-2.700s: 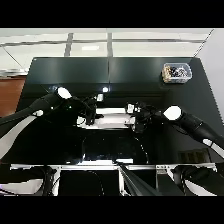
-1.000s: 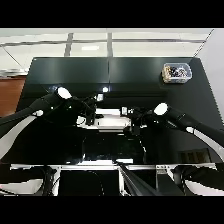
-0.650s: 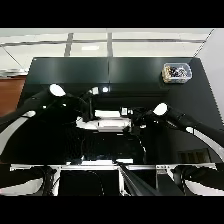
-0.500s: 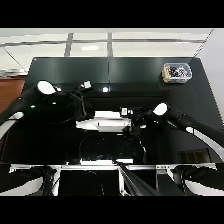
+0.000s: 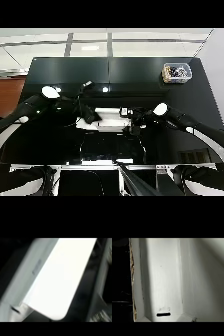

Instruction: Fold the box and place the chain.

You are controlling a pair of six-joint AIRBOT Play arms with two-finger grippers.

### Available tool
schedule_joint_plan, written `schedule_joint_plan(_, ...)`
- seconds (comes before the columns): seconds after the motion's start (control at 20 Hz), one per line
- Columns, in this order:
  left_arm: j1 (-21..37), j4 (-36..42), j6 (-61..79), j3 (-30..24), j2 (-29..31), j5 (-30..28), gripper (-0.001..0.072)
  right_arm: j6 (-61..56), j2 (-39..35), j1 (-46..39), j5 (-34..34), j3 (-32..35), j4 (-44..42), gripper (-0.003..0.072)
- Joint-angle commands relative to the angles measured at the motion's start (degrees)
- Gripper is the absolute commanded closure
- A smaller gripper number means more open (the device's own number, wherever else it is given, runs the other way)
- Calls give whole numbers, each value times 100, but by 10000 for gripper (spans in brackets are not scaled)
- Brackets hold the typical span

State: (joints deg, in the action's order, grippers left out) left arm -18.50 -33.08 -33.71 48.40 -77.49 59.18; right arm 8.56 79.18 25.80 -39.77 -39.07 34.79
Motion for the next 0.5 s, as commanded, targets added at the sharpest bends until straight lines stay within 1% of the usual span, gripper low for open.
schedule_joint_plan(0.0, -186, 470, -61, 144, -256, -2037, 684, 2, 0, 2, 0, 2, 0, 439)
schedule_joint_plan(0.05, -168, 424, -61, 186, -350, -2197, 684, 2, 0, 2, 0, 2, 0, 439)
schedule_joint_plan(0.1, -146, 219, -63, 201, -472, -2131, 684, 2, 0, 2, 0, 2, 0, 439)
schedule_joint_plan(0.15, -122, -129, -144, 227, -627, -1797, 684, 2, 0, 2, 2, 2, 0, 438)
schedule_joint_plan(0.2, -114, -313, -243, 229, -756, -1419, 684, 0, 0, 2, 7, 2, 0, 439)
schedule_joint_plan(0.25, -111, -382, -289, 227, -872, -1058, 684, 0, 0, 2, 7, 2, 0, 439)
schedule_joint_plan(0.3, -129, -380, -289, 225, -933, -896, 685, 0, 0, 2, 7, 2, 0, 439)
schedule_joint_plan(0.45, -96, -490, -282, 306, -807, -940, 685, 0, 0, 2, 9, 2, 0, 438)
